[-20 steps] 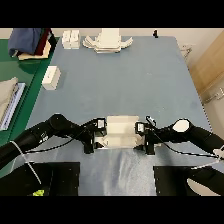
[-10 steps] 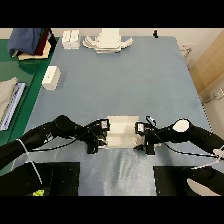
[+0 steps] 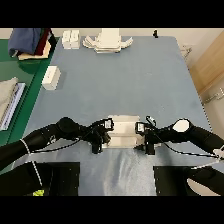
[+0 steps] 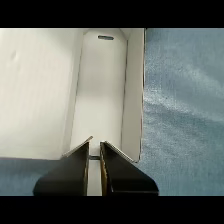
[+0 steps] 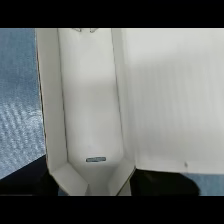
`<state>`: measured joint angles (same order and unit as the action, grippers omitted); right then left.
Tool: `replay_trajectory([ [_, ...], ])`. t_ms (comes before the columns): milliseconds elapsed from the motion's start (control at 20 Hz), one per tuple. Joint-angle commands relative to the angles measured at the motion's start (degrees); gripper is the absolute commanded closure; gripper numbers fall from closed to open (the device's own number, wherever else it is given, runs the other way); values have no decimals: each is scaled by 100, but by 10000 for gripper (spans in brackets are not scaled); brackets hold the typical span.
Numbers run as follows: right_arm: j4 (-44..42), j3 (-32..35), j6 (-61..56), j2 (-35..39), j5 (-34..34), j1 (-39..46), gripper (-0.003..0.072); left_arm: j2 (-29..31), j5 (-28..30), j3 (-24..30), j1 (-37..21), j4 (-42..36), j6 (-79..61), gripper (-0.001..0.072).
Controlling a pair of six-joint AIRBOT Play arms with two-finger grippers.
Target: Fold the box.
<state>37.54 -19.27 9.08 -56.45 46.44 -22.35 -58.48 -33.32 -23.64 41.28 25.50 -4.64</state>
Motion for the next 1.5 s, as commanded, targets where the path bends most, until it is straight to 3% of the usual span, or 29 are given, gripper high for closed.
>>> replay_trajectory([
  [0,-4,-7,-2,-2,0,-2,173,-74,28,2,55,-149,-72,369],
  [50,-4,-7,-2,-2,0,-2,173,-74,20,0,55,-151,-72,167],
  [100,-4,-7,-2,-2,0,-2,173,-74,17,0,55,-149,-72,102],
  [350,-4,-7,-2,-2,0,-2,173,-74,-24,2,55,-146,-70,103],
  [400,-4,-7,-2,-2,0,-2,173,-72,-31,0,55,-129,-24,151],
  [500,-4,-7,-2,-2,0,-2,173,15,-118,0,55,254,227,579],
  [650,-4,-7,-2,-2,0,-2,173,557,-308,-76,52,1541,1816,607],
  [700,-4,-7,-2,-2,0,-2,173,822,-411,-118,52,2033,2483,702],
  [900,-4,-7,-2,-2,0,-2,173,2144,-1110,-358,42,3595,5801,697],
  [1050,-4,-7,-2,-2,0,-2,173,2973,-1469,-365,39,5357,9665,696],
  [1150,-4,-7,-2,-2,0,-2,173,3099,-2175,-363,-76,6389,12249,696],
  [1250,-4,-7,-2,-2,0,-2,173,3029,-2494,-306,-284,6500,12780,696],
  [1450,-4,-7,-2,-2,0,-2,173,2437,-2297,22,-566,5840,12852,697],
])
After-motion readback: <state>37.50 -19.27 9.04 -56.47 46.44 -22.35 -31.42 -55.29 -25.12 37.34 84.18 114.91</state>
